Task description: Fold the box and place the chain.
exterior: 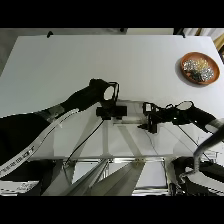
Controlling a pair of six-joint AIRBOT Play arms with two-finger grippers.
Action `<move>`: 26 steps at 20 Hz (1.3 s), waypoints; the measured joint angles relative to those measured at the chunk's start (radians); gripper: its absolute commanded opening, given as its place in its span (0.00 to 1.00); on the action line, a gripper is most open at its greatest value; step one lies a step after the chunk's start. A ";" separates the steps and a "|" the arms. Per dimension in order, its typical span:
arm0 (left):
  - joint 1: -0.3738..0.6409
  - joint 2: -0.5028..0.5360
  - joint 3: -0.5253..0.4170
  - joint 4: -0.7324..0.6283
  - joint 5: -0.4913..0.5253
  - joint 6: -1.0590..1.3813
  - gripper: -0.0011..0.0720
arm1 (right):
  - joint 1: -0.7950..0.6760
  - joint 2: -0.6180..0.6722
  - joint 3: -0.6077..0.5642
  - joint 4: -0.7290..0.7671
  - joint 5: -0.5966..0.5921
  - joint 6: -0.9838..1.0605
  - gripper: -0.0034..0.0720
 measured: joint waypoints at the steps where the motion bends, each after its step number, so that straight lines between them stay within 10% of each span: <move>1: -0.002 -0.015 0.017 0.016 -0.034 -0.004 0.55 | 0.000 0.000 0.000 0.000 0.000 0.000 0.54; 7: -0.003 -0.049 0.053 0.029 -0.050 -0.024 0.53 | 0.000 0.000 0.000 0.000 0.000 0.000 0.54; 10: -0.008 -0.056 0.057 0.011 0.006 -0.055 0.30 | 0.000 0.000 0.000 0.000 0.000 0.000 0.54; 20: -0.029 -0.098 0.059 0.008 0.037 -0.098 0.28 | -0.001 0.000 0.001 -0.001 0.000 -0.002 0.54; 22: -0.032 -0.101 0.059 0.006 0.029 -0.101 0.02 | -0.001 0.000 0.001 -0.002 0.000 -0.003 0.54; 26: -0.034 -0.104 0.059 0.005 0.005 -0.101 0.02 | -0.001 0.001 0.001 -0.003 0.001 -0.003 0.54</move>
